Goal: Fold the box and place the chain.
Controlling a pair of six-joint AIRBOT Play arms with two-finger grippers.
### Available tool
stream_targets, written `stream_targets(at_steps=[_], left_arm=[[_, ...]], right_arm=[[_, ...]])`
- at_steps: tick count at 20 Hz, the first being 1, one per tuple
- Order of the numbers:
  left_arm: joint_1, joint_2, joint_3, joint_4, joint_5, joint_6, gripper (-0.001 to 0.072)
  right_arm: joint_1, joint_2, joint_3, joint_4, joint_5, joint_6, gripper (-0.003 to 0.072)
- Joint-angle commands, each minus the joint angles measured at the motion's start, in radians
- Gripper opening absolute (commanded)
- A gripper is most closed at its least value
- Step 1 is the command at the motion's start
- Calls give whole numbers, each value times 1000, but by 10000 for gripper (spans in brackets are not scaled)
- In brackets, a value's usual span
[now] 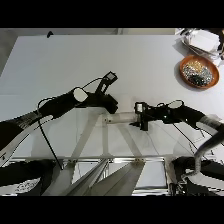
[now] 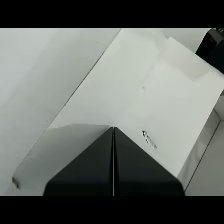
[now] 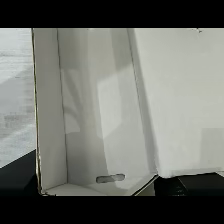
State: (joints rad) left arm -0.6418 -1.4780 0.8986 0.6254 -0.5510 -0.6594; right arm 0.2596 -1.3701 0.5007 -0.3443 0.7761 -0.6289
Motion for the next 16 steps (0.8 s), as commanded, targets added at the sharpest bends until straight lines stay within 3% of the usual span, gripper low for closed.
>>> stream_targets(at_steps=[1,5,13,16], left_arm=[[-1,-14,0,0,-33,1,3],[0,33,0,50,-94,8,3],[0,279,0,511,-326,5,2],[5,309,0,570,-406,6,2]], right_arm=[[0,1,0,1,-2,0,303],[0,1,0,1,-2,0,303],[0,1,0,1,-2,0,303],[0,1,0,1,-2,0,303]])
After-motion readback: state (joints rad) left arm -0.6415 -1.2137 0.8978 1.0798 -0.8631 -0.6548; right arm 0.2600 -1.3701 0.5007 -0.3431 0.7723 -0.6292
